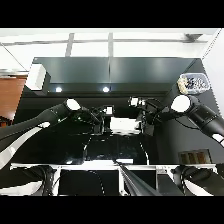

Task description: Fold the box and place the chain.

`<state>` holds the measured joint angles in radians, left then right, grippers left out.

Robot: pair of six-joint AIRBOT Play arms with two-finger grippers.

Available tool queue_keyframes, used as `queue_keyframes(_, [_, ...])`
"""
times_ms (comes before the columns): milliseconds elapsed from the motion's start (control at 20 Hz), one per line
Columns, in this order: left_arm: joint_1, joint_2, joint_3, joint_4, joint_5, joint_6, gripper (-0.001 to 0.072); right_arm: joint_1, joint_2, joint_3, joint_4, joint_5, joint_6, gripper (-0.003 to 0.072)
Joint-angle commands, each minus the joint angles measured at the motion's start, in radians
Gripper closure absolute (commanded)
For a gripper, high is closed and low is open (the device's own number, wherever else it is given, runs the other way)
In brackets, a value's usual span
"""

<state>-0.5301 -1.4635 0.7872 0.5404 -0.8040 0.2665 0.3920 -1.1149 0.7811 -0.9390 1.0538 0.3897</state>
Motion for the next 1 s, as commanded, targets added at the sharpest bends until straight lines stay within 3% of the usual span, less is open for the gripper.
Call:
queue_keyframes(0, [0.0,0.0,0.0,0.0,0.0,-0.001,0.0304,0.001,0.0,0.0,0.003,-0.004,0.0,0.0292])
queue_keyframes(550, [0.0,0.0,0.0,0.0,0.0,-0.001,0.0304,0.0,0.005,-0.031,-0.004,-0.024,0.008,0.0292])
queue_keyframes(750, [0.0,-0.001,0.0,0.0,0.0,-0.001,0.0304,-0.041,0.072,0.053,-0.004,0.033,0.274,0.0292])
queue_keyframes(800, [0.0,-0.001,0.0,0.0,0.0,-0.001,0.0304,-0.074,0.099,0.053,-0.005,0.058,0.407,0.0323])
queue_keyframes(850, [0.0,-0.001,0.0,0.0,0.0,-0.001,0.0304,-0.118,0.111,0.043,0.003,0.117,0.489,0.0502])
queue_keyframes(900, [0.0,-0.001,0.0,0.0,0.0,-0.001,0.0305,-0.159,0.111,0.013,0.045,0.169,0.519,0.0632])
queue_keyframes(950, [0.0,-0.001,0.0,0.0,0.0,-0.001,0.0304,-0.201,0.111,-0.044,0.123,0.184,0.52,0.0671])
